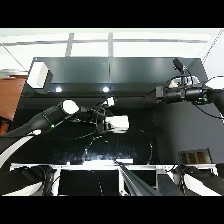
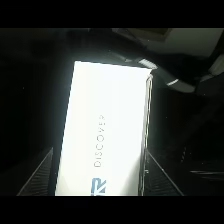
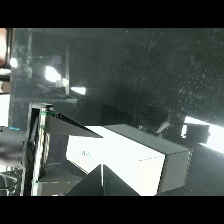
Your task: Fold the box and place the chain.
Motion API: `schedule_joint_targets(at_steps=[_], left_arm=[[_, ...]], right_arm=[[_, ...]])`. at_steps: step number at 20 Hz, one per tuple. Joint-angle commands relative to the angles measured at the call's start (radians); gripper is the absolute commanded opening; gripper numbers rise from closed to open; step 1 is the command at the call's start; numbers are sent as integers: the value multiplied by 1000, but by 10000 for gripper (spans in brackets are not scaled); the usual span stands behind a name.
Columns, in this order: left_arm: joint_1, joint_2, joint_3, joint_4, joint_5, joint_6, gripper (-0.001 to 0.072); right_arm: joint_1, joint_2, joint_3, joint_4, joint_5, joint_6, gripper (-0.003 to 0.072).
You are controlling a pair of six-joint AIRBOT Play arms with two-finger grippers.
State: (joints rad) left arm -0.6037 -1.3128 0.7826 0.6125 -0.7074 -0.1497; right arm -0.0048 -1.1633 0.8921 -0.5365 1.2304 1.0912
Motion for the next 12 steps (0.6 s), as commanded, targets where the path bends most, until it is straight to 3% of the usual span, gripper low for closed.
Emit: schedule_joint_targets(at_steps=[1, 12], left_arm=[[0, -3, 1, 5, -1, 0, 710], [0, -39, 1, 4, -7, 5, 710]], right_arm=[[0, 1, 0, 0, 0, 0, 22], [0, 1, 0, -1, 0, 0, 22]])
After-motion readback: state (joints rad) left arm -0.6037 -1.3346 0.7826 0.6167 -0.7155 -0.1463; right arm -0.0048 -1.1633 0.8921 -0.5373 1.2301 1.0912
